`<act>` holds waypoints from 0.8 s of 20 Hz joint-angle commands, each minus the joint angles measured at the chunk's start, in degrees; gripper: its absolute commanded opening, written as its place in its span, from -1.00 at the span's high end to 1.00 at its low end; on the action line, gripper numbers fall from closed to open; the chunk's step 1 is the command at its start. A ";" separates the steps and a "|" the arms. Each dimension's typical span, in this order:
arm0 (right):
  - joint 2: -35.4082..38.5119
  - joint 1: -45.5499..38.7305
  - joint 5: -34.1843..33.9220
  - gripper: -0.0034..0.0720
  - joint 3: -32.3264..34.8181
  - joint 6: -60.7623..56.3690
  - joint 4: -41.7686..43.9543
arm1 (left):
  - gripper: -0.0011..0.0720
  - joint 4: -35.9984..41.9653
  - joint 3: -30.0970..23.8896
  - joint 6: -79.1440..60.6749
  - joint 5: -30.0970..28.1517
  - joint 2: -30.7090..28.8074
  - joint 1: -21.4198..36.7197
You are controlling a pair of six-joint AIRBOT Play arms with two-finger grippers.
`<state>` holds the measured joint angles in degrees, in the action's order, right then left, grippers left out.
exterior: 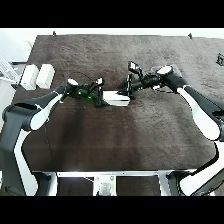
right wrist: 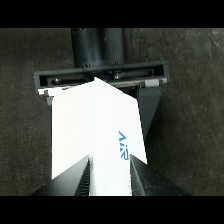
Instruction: Fold the box and place the chain.
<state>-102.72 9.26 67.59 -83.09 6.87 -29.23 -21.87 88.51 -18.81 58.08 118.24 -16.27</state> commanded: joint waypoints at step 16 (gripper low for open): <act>-0.42 0.02 0.13 -0.06 0.04 -4.70 -1.86 | 0.04 0.00 0.00 -0.02 0.00 -0.02 -0.02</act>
<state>-103.11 9.28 69.58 -83.07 2.09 -31.11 -21.87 88.51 -18.83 58.13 118.24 -16.34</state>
